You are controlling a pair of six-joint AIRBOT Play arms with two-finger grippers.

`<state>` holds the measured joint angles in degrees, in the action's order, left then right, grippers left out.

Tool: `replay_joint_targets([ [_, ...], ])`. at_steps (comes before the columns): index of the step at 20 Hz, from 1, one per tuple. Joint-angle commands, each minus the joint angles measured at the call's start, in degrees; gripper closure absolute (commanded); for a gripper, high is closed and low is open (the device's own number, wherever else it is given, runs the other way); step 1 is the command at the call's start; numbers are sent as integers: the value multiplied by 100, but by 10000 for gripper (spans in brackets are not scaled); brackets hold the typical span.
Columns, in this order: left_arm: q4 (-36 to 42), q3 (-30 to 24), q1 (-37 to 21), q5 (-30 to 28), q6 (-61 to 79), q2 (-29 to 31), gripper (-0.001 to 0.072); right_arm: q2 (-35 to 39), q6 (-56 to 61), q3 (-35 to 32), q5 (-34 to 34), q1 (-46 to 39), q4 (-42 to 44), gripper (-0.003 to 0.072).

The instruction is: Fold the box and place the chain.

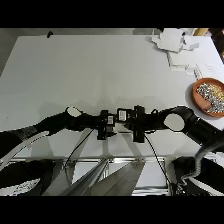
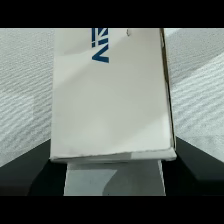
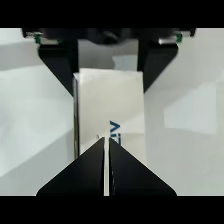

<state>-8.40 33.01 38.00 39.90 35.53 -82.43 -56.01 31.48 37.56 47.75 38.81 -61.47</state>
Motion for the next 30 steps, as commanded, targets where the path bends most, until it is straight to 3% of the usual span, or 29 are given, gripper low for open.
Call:
replay_joint_targets([
  [1,0,4,-4,-2,2,2,434,-262,177,-2,280,-240,22,656],
  [4,0,2,-4,-2,4,2,434,-485,170,-2,577,-249,94,656],
  [11,0,4,-4,-2,4,2,434,-728,170,-20,540,-249,136,656],
  [17,0,4,-4,-2,2,2,434,-717,168,-20,540,-251,133,656],
  [21,0,4,-4,-2,4,2,434,-295,173,-13,531,-251,85,656],
  [25,0,4,-4,-2,2,2,434,385,686,-13,621,-444,-302,644],
  [27,0,4,-4,-2,2,2,434,544,1049,-13,975,-774,-481,646],
  [30,0,4,-4,-2,2,2,434,505,2149,-24,1388,-1373,-1657,657],
])
